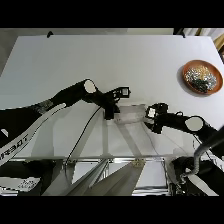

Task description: Fold the box and place the chain.

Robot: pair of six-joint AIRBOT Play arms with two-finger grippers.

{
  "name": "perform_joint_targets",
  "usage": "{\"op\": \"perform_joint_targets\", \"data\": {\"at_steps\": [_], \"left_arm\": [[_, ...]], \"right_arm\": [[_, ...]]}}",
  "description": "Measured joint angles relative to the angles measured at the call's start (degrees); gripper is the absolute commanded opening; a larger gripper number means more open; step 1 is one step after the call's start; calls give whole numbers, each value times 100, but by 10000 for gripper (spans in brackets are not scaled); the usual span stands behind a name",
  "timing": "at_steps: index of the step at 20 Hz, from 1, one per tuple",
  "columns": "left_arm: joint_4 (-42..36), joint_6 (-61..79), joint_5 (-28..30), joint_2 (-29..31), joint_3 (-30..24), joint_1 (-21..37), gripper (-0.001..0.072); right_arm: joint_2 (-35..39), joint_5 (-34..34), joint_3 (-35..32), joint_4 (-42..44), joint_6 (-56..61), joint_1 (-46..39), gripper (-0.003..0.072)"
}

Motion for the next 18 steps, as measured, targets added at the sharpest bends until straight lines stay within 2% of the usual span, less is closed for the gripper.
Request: {"op": "perform_joint_targets", "data": {"at_steps": [7,18], "left_arm": [[0,0,-4,0,-2,0,11],[0,0,0,0,-2,0,11]], "right_arm": [[-581,658,258,402,-1263,-496,697],[-1495,1436,1062,761,-1801,-686,697]]}}
